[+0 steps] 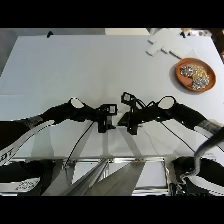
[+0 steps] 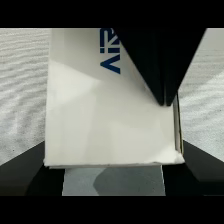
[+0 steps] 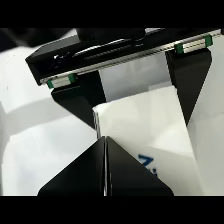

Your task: Fold the box and place the chain.

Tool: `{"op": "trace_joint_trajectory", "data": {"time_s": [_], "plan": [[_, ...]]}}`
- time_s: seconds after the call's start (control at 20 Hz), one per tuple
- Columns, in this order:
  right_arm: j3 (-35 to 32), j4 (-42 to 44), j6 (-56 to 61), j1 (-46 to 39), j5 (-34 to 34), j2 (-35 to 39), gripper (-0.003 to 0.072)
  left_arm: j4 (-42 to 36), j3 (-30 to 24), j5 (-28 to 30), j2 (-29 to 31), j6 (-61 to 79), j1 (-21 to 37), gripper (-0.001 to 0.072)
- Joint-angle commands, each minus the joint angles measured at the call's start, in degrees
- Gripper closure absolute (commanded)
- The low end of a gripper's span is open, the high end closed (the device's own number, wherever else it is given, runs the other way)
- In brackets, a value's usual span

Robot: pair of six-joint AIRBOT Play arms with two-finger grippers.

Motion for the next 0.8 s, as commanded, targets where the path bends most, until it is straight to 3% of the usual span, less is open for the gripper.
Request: {"op": "trace_joint_trajectory", "data": {"time_s": [0.0,0.2,0.4,0.75], "plan": [[-0.02,1.09,0.00,-0.46,-2.25,4.28,0.0669,0.00,-0.02,0.00,0.04,0.00,-0.02,0.0700],[-0.02,-4.70,4.66,-5.95,-0.46,12.74,0.0669,0.00,-0.02,0.00,0.04,0.00,-0.02,0.0700],[-0.20,-12.59,8.72,-15.54,12.94,16.50,0.0669,0.00,-0.02,0.00,0.04,0.00,-0.02,0.0700],[-8.70,-9.33,7.02,-20.46,5.95,16.44,0.0671,0.00,-0.02,0.00,0.04,0.00,-0.02,0.0700]]}}
